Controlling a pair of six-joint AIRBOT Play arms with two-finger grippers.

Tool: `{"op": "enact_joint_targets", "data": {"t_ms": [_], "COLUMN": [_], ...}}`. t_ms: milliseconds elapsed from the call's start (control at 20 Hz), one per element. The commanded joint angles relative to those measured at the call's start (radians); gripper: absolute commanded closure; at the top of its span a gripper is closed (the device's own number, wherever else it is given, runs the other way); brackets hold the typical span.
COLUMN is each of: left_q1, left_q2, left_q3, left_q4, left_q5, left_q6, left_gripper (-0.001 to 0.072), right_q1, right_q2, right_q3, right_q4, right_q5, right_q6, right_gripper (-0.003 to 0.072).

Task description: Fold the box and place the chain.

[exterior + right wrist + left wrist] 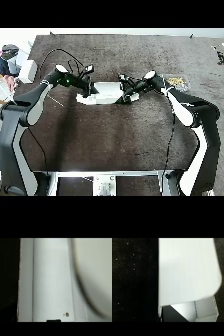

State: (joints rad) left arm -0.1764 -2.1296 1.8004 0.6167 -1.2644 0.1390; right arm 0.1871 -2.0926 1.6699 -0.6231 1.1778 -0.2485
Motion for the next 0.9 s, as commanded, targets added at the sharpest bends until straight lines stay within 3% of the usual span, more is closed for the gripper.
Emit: {"op": "enact_joint_targets", "data": {"t_ms": [0, 50, 150, 850], "left_q1": [0.001, 0.001, 0.001, 0.001], "left_q2": [0.0, 0.0, 0.0, 0.0], "left_q3": [0.0, 0.0, 0.0, 0.0], "left_q4": [0.0, 0.0, 0.0, 0.0], "left_q5": [0.001, 0.0, 0.0, -0.001], "left_q6": [0.0, 0.0, 0.0, 0.0], "left_gripper": [0.0696, 0.0697, 0.0696, 0.0697], "right_q1": [0.001, 0.001, 0.001, 0.001], "right_q2": [-0.001, -0.001, -0.001, -0.001], "right_q3": [0.0, 0.0, 0.0, 0.0], "right_q4": [-0.007, -0.009, -0.009, -0.009], "right_q5": [-0.014, -0.014, -0.016, -0.014], "right_q6": [0.01, 0.01, 0.01, 0.009], "right_gripper": [0.0196, 0.0224, 0.0195, 0.0196]}}
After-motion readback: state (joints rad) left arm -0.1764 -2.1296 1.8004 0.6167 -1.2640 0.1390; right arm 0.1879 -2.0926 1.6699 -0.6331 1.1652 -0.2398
